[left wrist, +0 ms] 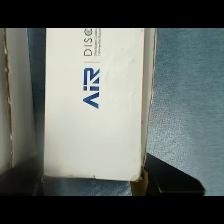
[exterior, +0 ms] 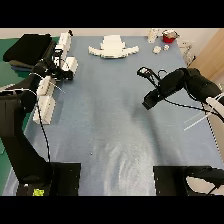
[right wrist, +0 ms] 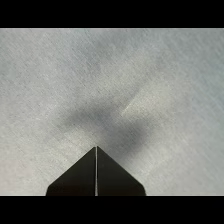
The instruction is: Fold the box.
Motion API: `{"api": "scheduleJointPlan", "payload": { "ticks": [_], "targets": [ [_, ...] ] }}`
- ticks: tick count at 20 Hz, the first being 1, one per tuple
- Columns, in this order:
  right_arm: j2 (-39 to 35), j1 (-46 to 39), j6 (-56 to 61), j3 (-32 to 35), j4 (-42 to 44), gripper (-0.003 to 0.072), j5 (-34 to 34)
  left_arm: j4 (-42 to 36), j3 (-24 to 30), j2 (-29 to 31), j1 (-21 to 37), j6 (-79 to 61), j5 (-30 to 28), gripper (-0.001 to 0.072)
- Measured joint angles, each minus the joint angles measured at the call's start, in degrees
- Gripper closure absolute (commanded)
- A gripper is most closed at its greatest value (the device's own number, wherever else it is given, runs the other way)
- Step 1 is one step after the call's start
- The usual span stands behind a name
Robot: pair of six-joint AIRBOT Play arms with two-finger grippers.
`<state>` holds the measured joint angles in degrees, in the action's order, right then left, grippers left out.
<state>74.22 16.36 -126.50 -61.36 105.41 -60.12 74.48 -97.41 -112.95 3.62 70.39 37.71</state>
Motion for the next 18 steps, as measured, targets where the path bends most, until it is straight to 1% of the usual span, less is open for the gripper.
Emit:
{"api": "scheduleJointPlan", "payload": {
  "ticks": [5, 6, 7, 13, 16, 18],
  "targets": [
    [0.0, 0.0, 0.0, 0.0, 0.0, 0.0680, 0.0, 0.1, 0.0, 0.0, 0.0, 0.0, 0.0, 0.0198],
    [0.0, 0.0, 0.0, 0.0, 0.0, 0.0680, 0.0, 0.1, 0.0, 0.0, 0.0, 0.0, -0.1, 0.0171],
    [0.0, 0.0, 0.0, 0.0, 0.0, 0.0680, 0.0, 0.1, 0.0, 0.0, 0.0, 0.0, -0.1, 0.0020],
    [0.0, 0.0, 0.0, 0.0, 0.0, 0.0680, 0.0, 0.2, -0.1, 0.2, 0.0, -0.1, 1.2, 0.0013],
    [0.0, 0.0, 0.0, 0.0, 0.0, 0.0680, 0.0, 0.9, -0.2, 1.6, 0.1, 0.1, 5.6, 0.0013],
    [0.0, 0.0, 0.0, 0.0, 0.0, 0.0680, 0.0, 0.9, -0.5, 3.5, 0.1, 0.1, 7.2, 0.0013]
  ]
}}
